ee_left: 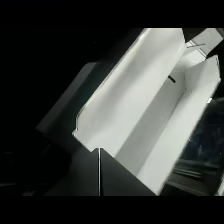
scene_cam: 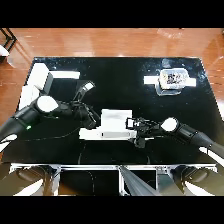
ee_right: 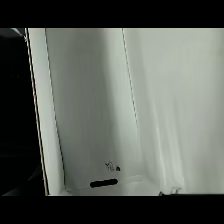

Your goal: Fold the box and place the chain.

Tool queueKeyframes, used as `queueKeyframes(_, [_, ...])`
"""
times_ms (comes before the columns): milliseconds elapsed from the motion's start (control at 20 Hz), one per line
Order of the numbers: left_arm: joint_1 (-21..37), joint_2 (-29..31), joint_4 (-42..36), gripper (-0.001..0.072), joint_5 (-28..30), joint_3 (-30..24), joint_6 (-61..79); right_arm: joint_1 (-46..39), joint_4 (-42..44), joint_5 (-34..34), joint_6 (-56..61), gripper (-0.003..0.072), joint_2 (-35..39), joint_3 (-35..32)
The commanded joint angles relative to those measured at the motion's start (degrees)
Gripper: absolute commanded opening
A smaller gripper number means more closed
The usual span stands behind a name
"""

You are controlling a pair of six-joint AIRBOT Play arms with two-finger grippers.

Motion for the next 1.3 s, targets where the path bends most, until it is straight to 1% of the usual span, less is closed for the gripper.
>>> queueKeyframes(0, [2.9, 6.5, -0.4, 0.0022, -2.8, -3.9, -0.9, 0.0, 0.0, 0.0, 0.0, 0.0237, 0.0, 0.0])
queueKeyframes(100, [4.5, 10.7, -2.3, 0.0023, -0.3, -11.0, -0.6, 0.0, 0.0, 0.0, 0.0, 0.0237, 0.0, 0.0])
queueKeyframes(150, [4.9, 12.0, -3.4, 0.0049, 0.4, -14.1, 1.7, 0.0, 0.0, 0.0, 0.0, 0.0237, 0.0, 0.0])
queueKeyframes(200, [4.3, 12.5, -3.4, 0.0289, 1.6, -16.9, 5.9, 0.0, 0.0, 0.0, 0.0, 0.0237, 0.0, 0.0])
queueKeyframes(250, [3.5, 12.3, -3.3, 0.0605, 1.1, -18.5, 9.1, 0.0, 0.0, 0.0, 0.0, 0.0237, 0.0, 0.0])
queueKeyframes(300, [2.3, 12.2, -3.0, 0.0632, 0.9, -19.6, 13.7, 0.0, 0.0, 0.0, 0.0, 0.0237, 0.0, 0.0])
queueKeyframes(400, [0.7, 12.2, -2.8, 0.0632, 2.7, -19.8, 21.7, 0.0, 0.0, 0.0, 0.0, 0.0237, 0.0, 0.0])
queueKeyframes(500, [0.5, 12.2, -3.0, 0.0628, 6.8, -19.8, 26.9, 0.0, 0.0, 0.1, 0.0, 0.0237, 0.0, 0.0])
queueKeyframes(550, [0.5, 12.2, -3.0, 0.0607, 8.4, -19.8, 30.1, 0.0, 0.0, 0.1, 0.0, 0.0237, 0.0, 0.0])
queueKeyframes(650, [0.4, 12.1, -3.2, 0.0608, 8.3, -19.8, 31.9, 0.0, 0.0, 0.0, 0.0, 0.0237, 0.0, 0.0])
queueKeyframes(850, [0.4, 10.7, -4.0, 0.0608, 12.7, -19.8, 32.2, 0.1, 0.0, 0.0, 0.0, 0.0238, 0.0, 0.0])
queueKeyframes(1050, [0.3, 7.7, -4.5, 0.0608, 12.5, -19.8, 40.7, 0.1, 0.0, 0.0, 0.0, 0.0238, 0.0, 0.0])
queueKeyframes(1250, [-0.4, 6.1, -4.7, 0.0608, 12.3, -19.7, 44.0, 0.1, 0.0, 0.0, 0.0, 0.0238, 0.0, 0.0])
